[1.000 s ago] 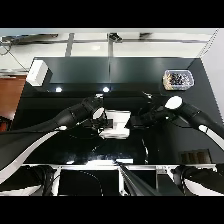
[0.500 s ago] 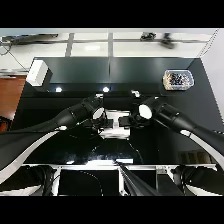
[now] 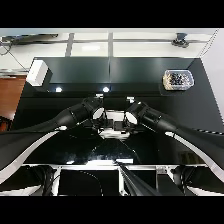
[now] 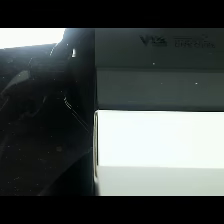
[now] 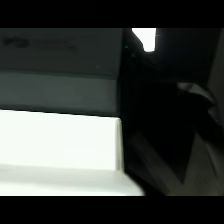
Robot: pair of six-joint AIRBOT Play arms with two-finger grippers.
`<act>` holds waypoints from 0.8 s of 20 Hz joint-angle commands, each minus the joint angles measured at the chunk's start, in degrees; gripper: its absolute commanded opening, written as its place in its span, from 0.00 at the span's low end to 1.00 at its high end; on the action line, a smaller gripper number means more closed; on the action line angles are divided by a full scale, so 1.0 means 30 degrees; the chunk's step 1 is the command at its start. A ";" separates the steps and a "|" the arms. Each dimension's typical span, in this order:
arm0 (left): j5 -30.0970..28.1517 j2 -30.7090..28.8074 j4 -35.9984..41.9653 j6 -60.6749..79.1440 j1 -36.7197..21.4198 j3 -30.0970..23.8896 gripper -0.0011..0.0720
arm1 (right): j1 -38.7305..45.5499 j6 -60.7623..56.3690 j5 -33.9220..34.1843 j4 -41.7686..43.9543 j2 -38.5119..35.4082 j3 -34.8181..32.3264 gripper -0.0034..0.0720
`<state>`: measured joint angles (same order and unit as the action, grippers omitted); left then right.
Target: Fold the box and place the chain.
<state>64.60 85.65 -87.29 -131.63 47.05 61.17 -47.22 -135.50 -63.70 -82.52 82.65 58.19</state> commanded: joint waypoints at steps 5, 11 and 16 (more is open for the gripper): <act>0.0007 0.0007 -0.0007 -0.0007 -0.0007 -0.0007 0.05 | -0.0095 -0.0408 -0.0015 -0.0372 0.0095 0.0044 0.06; 0.0007 0.0007 -0.0007 -0.0007 -0.0007 -0.0007 0.05 | -0.0087 -0.0393 0.0022 -0.0459 0.0095 0.0051 0.34; 0.0007 0.0007 -0.0007 -0.0007 -0.0007 -0.0007 0.05 | -0.0051 -0.0335 0.0372 -0.0459 0.0087 0.0058 0.07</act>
<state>64.71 85.65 -87.31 -131.76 47.03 61.17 -47.44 -136.62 -63.18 -83.81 82.94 58.30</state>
